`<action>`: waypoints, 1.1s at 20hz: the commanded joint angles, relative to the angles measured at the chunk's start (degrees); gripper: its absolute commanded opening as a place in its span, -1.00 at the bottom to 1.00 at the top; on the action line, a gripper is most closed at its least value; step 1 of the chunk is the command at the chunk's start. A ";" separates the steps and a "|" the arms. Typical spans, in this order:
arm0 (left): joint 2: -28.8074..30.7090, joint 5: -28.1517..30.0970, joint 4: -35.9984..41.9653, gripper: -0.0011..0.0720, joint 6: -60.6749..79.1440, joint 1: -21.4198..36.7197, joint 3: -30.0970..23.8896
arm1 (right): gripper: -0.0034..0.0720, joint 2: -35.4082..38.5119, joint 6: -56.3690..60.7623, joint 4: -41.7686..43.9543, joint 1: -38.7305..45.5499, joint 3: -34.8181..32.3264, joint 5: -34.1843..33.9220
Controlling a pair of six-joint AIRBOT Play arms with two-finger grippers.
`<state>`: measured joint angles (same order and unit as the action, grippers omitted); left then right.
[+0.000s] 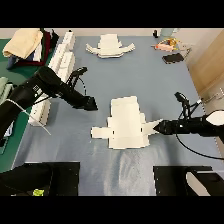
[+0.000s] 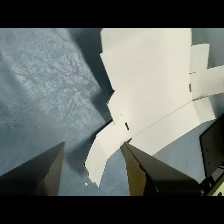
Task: Fold the box.
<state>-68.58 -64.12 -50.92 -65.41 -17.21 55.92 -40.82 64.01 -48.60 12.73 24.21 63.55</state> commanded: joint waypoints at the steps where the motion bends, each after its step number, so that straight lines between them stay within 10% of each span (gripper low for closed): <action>1: 0.00 -0.55 1.53 0.56 4.22 0.94 -4.24 | -0.90 6.32 1.36 0.00 -0.70 -4.66 -3.10; 8: -1.33 6.60 10.32 0.57 13.64 2.73 -6.27 | -0.90 6.60 -1.62 2.54 -0.72 -5.01 -4.57; 22: -19.76 0.46 28.52 0.56 33.53 2.97 1.38 | -0.90 -0.39 -8.04 5.27 -3.10 -5.01 -4.24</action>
